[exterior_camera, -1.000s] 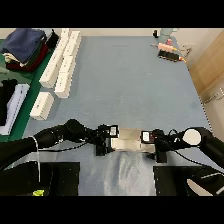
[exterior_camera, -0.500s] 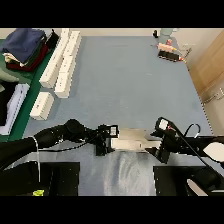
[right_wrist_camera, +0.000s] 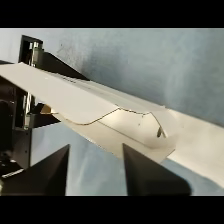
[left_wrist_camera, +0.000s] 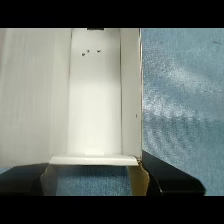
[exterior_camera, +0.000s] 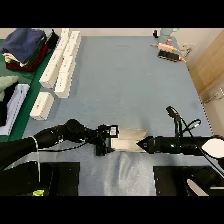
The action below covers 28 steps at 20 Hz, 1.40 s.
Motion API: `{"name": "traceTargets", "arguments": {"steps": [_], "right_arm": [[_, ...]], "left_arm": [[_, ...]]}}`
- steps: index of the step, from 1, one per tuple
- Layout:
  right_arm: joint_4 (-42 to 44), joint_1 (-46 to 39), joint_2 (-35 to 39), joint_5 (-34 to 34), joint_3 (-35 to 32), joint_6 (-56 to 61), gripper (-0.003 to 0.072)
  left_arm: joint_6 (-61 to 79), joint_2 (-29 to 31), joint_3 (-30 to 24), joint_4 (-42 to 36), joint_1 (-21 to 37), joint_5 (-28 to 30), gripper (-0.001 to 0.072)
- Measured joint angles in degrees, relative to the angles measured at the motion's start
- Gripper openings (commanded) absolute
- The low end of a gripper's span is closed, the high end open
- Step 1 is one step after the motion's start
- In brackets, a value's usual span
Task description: Fold the box.
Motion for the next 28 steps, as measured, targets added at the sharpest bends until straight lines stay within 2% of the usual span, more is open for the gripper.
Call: {"name": "traceTargets", "arguments": {"steps": [3, 4, 5, 6, 10, 13, 17, 23, 28], "right_arm": [[3.1, 0.1, -4.0, -1.3, 0.0, 2.5, 0.035], [3.8, 0.1, -5.0, -2.0, 0.0, 2.8, 0.0327], [4.8, 0.1, -5.9, -3.0, 0.0, 2.9, 0.0255], [6.1, 0.1, -6.6, -3.7, 0.2, 2.2, 0.0218], [13.4, 0.2, -8.4, -6.9, 1.9, -7.1, 0.0218], [14.2, 0.0, -10.9, -11.6, 3.3, -10.8, 0.0218], [12.2, -0.1, -19.7, -15.4, 7.0, -14.0, 0.0218], [11.0, 1.2, -35.4, -16.5, 11.7, -23.4, 0.0218], [10.8, 3.3, -40.4, -16.9, 12.5, -29.1, 0.0218]], "left_arm": [[0.0, 0.0, 0.0, 0.0, 0.0, 0.0, 0.0519], [0.0, 0.0, 0.0, 0.0, 0.0, 0.0, 0.052], [0.0, 0.0, 0.0, 0.0, 0.0, 0.0, 0.052], [0.0, 0.0, 0.0, 0.0, 0.0, 0.0, 0.0519], [0.0, 0.0, 0.0, 0.0, 0.0, 0.0, 0.0519], [-0.1, 0.0, 0.0, 0.0, 0.0, 0.0, 0.0519], [-0.1, 0.0, 0.0, 0.0, 0.0, 0.0, 0.0519], [-0.1, 0.0, 0.0, 0.0, 0.0, 0.0, 0.0519], [-0.1, 0.0, 0.0, 0.0, 0.0, 0.1, 0.0519]]}}
